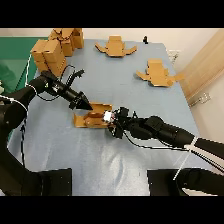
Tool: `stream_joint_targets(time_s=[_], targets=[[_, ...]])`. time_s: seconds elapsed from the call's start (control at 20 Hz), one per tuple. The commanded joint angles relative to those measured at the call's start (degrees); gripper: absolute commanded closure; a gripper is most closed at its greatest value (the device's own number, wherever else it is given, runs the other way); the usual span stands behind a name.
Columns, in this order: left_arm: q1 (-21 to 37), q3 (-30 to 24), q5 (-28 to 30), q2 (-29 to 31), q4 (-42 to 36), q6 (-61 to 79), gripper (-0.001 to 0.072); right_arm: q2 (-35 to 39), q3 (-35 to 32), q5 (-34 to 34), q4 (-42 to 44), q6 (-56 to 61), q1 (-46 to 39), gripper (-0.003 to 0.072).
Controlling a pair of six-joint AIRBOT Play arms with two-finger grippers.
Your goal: Fold the box.
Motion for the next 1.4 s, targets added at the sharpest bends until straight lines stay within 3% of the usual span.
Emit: stream_joint_targets(time_s=[0.0,0.45,0.8,0.95,1.1,1.35], targets=[[0.04,0.00,0.02,0.00,0.09,0.00,0.0691,0.04,0.20,0.68,-0.94,0.02,-0.02,0.0082],[0.04,0.00,0.42,0.00,0.48,-0.15,0.0691,-0.26,0.20,0.63,-0.98,0.07,-1.25,0.0082],[0.04,-0.02,0.39,0.00,0.48,-0.17,0.0688,-7.04,4.81,-1.86,1.25,-0.02,-1.29,0.0092],[0.04,-0.02,0.46,0.00,0.48,-0.17,0.0688,-10.45,9.62,-7.98,2.49,-0.92,-2.32,0.0093],[0.04,-0.02,1.29,0.00,0.48,-0.17,0.0687,-13.70,14.05,-16.22,10.25,-11.37,-4.92,0.0093],[0.04,-0.02,4.61,-0.13,1.64,-0.17,0.0687,-14.56,15.39,-18.23,15.19,-16.57,-8.55,0.0093]])
